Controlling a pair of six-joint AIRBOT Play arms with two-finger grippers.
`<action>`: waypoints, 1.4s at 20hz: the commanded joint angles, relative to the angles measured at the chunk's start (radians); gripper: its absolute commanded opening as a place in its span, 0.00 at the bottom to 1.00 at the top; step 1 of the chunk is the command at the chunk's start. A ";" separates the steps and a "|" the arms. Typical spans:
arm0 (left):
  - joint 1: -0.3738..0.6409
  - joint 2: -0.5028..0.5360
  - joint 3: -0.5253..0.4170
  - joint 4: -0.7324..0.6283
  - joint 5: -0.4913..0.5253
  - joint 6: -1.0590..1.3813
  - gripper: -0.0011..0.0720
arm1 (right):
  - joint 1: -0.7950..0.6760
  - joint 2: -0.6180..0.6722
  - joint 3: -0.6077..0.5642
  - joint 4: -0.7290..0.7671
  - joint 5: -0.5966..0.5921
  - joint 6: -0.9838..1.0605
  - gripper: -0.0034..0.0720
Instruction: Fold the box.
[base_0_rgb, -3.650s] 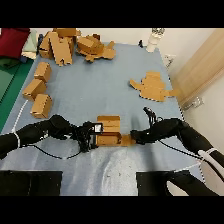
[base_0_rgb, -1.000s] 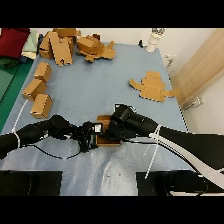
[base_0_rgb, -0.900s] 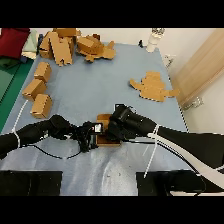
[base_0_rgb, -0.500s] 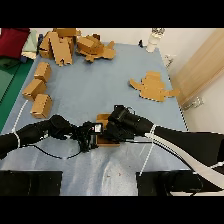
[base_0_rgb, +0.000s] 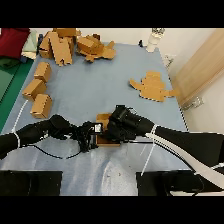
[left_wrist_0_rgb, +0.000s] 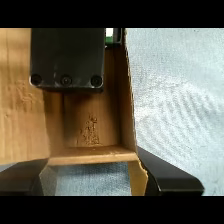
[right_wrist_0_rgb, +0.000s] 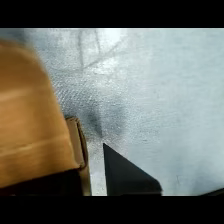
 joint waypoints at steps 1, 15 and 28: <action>0.000 0.001 0.000 0.000 0.000 0.000 0.57 | 0.001 0.080 0.006 0.013 -0.036 0.002 0.48; 0.000 0.001 0.000 0.000 0.001 0.000 0.57 | -0.235 0.438 -0.005 -0.075 0.015 0.026 0.04; -0.001 0.001 0.000 0.000 0.000 0.000 0.57 | -0.578 0.134 -0.125 1.082 0.100 -1.466 0.04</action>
